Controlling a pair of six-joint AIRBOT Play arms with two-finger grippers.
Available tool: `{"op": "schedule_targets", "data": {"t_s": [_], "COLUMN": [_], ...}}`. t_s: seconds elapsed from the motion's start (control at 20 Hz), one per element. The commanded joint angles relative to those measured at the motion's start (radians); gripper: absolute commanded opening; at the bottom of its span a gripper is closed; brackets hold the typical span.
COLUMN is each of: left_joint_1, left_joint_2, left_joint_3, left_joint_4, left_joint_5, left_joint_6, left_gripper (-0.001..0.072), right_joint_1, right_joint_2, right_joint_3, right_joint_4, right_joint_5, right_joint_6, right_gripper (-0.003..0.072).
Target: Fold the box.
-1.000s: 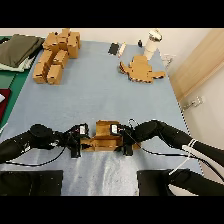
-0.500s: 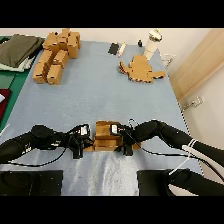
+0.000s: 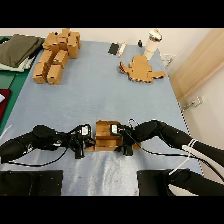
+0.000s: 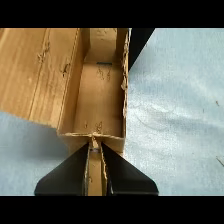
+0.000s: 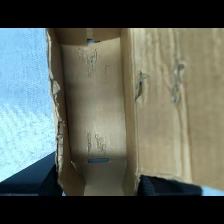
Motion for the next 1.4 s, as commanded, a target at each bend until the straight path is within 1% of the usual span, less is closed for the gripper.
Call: {"op": "schedule_targets", "data": {"t_s": [0.0,0.1,0.3,0.35,0.4,0.45,0.5,0.55,0.85,0.9,0.95,1.0,1.05,1.1,1.2,1.25,1.35], "left_joint_1": [-0.016,-0.016,-0.035,-0.035,-0.035,-0.035,-0.035,-0.035,-0.035,-0.034,-0.034,-0.034,-0.032,-0.032,-0.032,-0.032,-0.032], "left_joint_2": [-0.018,-0.022,-0.024,-0.025,-0.025,-0.025,-0.025,-0.025,-0.025,-0.025,-0.024,-0.020,-0.006,0.021,0.116,0.176,0.325], "left_joint_3": [0.014,0.017,0.019,0.019,0.019,0.019,0.019,0.019,0.019,0.019,0.019,0.019,0.019,0.019,0.020,0.019,0.019], "left_joint_4": [-0.037,-0.037,-0.037,-0.037,-0.037,-0.037,-0.037,-0.037,-0.037,-0.037,-0.031,-0.010,0.040,0.121,0.335,0.446,0.729], "left_joint_5": [0.014,0.014,0.014,0.011,0.010,0.010,0.007,0.001,0.001,0.004,0.023,0.053,0.103,0.138,0.136,0.113,-0.006], "left_joint_6": [0.027,0.027,0.034,0.037,0.037,0.037,0.036,0.037,0.036,0.034,0.016,-0.020,-0.118,-0.248,-0.500,-0.671,-1.114], "left_gripper": [0.0116,0.0106,0.0110,0.0133,0.0253,0.0400,0.0507,0.0559,0.0562,0.0503,0.0214,0.0012,0.0015,0.0014,0.0014,0.0014,0.0015], "right_joint_1": [0.001,0.001,0.001,0.001,0.001,0.001,0.001,0.001,0.001,0.001,0.001,0.001,0.001,0.001,0.001,0.001,0.001], "right_joint_2": [0.000,0.000,0.000,0.000,0.000,0.000,0.000,0.000,0.000,0.000,0.000,0.000,0.000,0.000,0.000,0.000,0.000], "right_joint_3": [-0.001,-0.001,-0.001,-0.001,-0.001,-0.001,-0.001,-0.001,-0.001,-0.001,-0.001,-0.001,-0.001,-0.001,-0.001,-0.001,-0.001], "right_joint_4": [0.000,0.000,0.000,0.000,0.000,0.000,0.000,0.000,0.000,0.000,0.000,0.000,0.000,0.000,0.000,0.000,0.000], "right_joint_5": [0.000,0.001,0.000,0.001,0.000,0.000,0.000,0.000,0.000,0.000,0.000,0.000,0.000,0.000,0.000,0.000,0.000], "right_joint_6": [0.000,0.000,0.000,0.000,0.000,0.000,0.000,0.000,0.000,0.000,0.000,0.000,0.000,0.000,0.000,0.000,0.000], "right_gripper": [0.0511,0.0511,0.0511,0.0511,0.0511,0.0511,0.0511,0.0511,0.0511,0.0511,0.0511,0.0511,0.0511,0.0511,0.0511,0.0511,0.0511]}}
